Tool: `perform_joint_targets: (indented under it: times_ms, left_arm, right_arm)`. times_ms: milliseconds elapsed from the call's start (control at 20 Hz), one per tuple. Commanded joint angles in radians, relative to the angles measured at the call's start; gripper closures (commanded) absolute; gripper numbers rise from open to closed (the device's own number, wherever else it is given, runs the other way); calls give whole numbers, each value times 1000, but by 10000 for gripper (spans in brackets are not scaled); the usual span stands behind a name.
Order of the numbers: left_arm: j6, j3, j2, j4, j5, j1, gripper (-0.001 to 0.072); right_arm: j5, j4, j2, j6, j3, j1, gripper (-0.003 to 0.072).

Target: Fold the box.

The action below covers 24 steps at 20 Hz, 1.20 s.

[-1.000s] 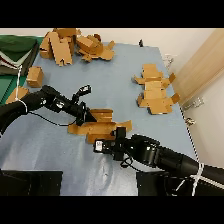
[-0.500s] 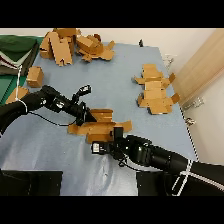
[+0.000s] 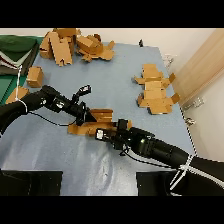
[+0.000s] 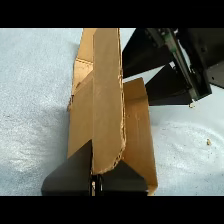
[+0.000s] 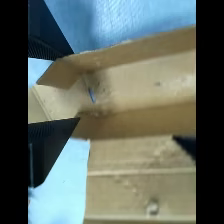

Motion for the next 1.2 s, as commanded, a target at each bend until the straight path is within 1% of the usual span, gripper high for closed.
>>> perform_joint_targets:
  times_ms: [0,150,600,850,950,1150]
  left_arm:
    - [0,1,0,0,0,1,695]
    - [0,1,0,0,0,1,695]
    - [0,1,0,0,0,1,695]
    - [-10,1,1,-5,0,1,695]
    - [-55,1,1,-15,1,1,696]
    - [-65,1,1,-14,14,2,696]
  right_arm:
    - [-30,-3,0,6,14,-48,127]
    - [-37,-1,-1,6,29,-58,127]
    - [-56,-2,-1,5,29,-59,127]
    - [-58,33,-1,6,29,-58,128]
    - [-89,34,-1,6,29,-73,127]
    - [-130,70,-1,5,29,-136,128]
